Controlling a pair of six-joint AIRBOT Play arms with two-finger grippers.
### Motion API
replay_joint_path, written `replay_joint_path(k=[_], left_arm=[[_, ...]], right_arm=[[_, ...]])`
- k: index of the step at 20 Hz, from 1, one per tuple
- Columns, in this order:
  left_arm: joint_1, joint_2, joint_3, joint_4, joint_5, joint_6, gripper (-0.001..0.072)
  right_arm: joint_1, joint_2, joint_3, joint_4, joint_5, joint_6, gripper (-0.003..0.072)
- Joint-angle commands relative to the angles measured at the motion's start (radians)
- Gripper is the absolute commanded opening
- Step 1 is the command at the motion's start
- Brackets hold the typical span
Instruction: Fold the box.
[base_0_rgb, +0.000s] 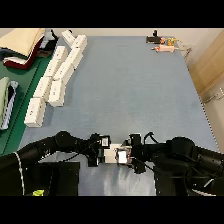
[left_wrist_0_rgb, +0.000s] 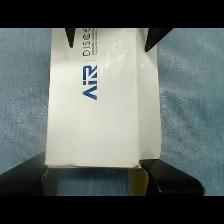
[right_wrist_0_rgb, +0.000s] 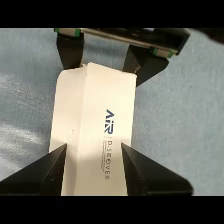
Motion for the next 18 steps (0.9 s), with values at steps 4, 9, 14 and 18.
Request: replay_joint_path(k=[4, 9, 14, 18], left_arm=[[0.0, 0.0, 0.0, 0.0, -0.001, 0.0, 0.0411], [0.0, 0.0, 0.0, 0.0, -0.001, 0.0, 0.0411], [0.0, 0.0, 0.0, 0.0, -0.001, 0.0, 0.0411], [0.0, 0.0, 0.0, 0.0, -0.001, 0.0, 0.0411]], right_arm=[[0.025, -0.012, 0.0, 0.006, -0.005, -0.042, 0.0536], [0.025, -0.032, 0.0, 0.021, -0.005, -0.038, 0.0523], [0.025, -0.049, 0.0, -0.006, -0.004, -0.031, 0.0409], [0.025, -0.049, 0.009, -0.006, -0.004, -0.031, 0.0343]])
